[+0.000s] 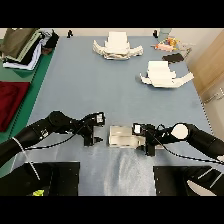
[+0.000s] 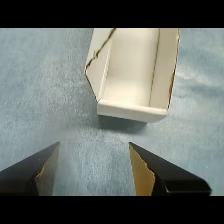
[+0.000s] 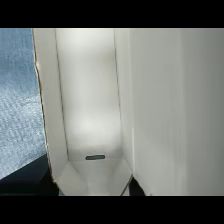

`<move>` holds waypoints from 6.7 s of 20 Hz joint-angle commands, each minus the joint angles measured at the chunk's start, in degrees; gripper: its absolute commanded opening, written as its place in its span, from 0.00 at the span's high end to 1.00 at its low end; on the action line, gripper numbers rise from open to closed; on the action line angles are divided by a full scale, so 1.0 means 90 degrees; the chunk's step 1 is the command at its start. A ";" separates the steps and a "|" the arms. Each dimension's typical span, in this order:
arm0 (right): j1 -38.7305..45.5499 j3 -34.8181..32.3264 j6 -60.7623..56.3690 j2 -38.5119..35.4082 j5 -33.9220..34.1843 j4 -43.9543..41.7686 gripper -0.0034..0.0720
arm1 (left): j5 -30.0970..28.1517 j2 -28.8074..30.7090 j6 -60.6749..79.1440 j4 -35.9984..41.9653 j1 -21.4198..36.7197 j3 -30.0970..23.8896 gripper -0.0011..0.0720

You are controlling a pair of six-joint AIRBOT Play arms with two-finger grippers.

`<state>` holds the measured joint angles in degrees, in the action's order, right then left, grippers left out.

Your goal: Fold the box.

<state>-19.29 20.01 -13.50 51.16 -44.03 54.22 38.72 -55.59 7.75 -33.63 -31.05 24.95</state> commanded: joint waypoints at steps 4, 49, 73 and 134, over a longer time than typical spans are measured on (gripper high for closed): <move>-0.0002 0.0005 0.0000 -0.0005 -0.0002 -0.0002 0.37 | 0.0270 -0.0296 0.1596 0.1146 -0.0129 0.0000 0.08; -0.0002 0.0005 0.0002 -0.0005 -0.0002 -0.0002 0.37 | -0.0690 -0.1154 0.0850 0.1270 -0.1474 0.0078 0.35; -0.0002 0.0005 0.0000 -0.0005 -0.0002 -0.0002 0.37 | -0.0687 -0.1154 0.0823 0.1260 -0.1472 0.0078 0.34; -0.0119 0.1719 -0.5576 0.1838 0.0017 -0.1409 0.95 | -0.0685 -0.1154 0.0823 0.1260 -0.1472 0.0078 0.34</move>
<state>-20.32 35.24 -66.59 65.69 -44.05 41.34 32.51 -66.00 14.96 -22.24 -44.31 25.63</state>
